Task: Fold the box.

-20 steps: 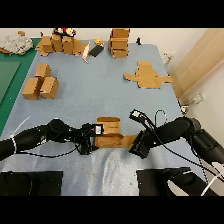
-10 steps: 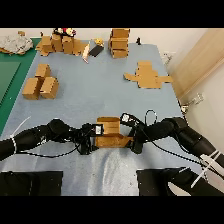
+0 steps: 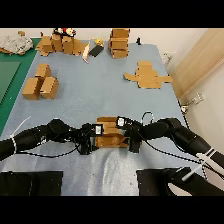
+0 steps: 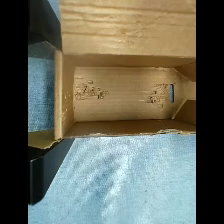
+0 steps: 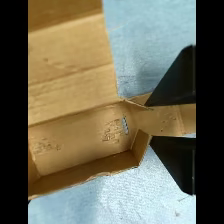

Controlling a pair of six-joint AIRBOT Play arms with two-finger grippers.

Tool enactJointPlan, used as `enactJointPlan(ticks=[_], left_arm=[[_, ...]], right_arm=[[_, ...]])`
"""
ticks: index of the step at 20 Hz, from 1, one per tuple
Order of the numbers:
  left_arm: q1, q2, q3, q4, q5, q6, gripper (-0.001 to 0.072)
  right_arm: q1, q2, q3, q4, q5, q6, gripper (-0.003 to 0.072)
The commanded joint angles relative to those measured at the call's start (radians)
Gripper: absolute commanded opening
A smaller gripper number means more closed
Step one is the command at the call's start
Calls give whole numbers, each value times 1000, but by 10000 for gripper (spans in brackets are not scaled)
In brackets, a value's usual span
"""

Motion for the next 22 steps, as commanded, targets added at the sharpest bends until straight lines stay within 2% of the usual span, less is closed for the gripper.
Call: enactJointPlan(ticks=[1, 2, 7, 9, 15, 22], left_arm=[[0, 0, 0, 0, 0, 0, 369], [0, 0, 0, 0, 0, 0, 368], [0, 0, 0, 0, 0, 0, 368], [0, 0, 0, 0, 0, 0, 368], [0, 0, 0, 0, 0, 0, 369], [0, 0, 0, 0, 0, 0, 369]], right_arm=[[15, -2, 0, 19, -10, -71, 199], [25, -2, 0, 18, -6, -80, 146], [39, -2, 0, 19, 10, -113, 141], [39, -2, 0, 19, 18, -151, 94], [44, -2, 0, 87, 45, -220, 94], [97, -47, 0, 79, 60, -219, 113]])
